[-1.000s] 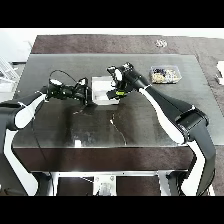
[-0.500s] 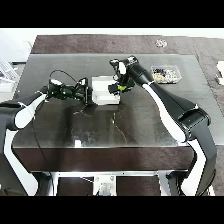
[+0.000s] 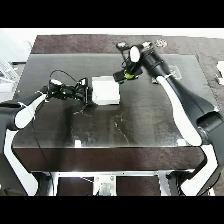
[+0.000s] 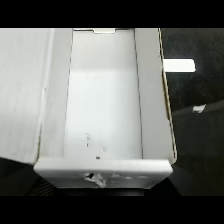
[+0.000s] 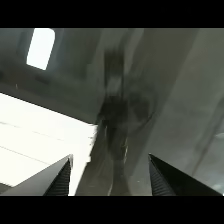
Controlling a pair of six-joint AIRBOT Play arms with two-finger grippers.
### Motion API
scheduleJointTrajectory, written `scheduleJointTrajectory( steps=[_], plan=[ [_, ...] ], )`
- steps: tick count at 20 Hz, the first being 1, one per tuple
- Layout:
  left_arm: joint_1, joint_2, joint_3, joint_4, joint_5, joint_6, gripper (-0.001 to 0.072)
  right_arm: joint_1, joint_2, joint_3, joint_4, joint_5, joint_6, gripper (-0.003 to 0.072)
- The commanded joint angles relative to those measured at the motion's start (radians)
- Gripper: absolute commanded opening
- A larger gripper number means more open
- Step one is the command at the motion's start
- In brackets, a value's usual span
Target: Fold the box and place the chain.
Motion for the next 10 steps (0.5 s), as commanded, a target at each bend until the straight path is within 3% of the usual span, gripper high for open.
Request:
scheduleJointTrajectory(
  steps=[1,6,8,10],
  plan=[
    [0.001,0.001,0.0,0.0,0.0,0.0,0.0411,-0.045,0.085,0.0,-0.004,-0.058,-0.088,0.0542],
    [0.0,0.001,0.0,0.0,0.0,0.0,0.0411,-0.223,0.086,0.0,-0.149,-0.144,-0.113,0.0542],
    [0.0,0.001,0.0,0.0,0.0,0.0,0.0411,-0.305,0.065,-0.003,-0.133,-0.161,-0.175,0.0542],
    [0.0,0.001,0.0,0.0,0.0,0.0,0.0411,-0.395,0.033,-0.004,0.011,-0.186,-0.262,0.0542]
  ],
)
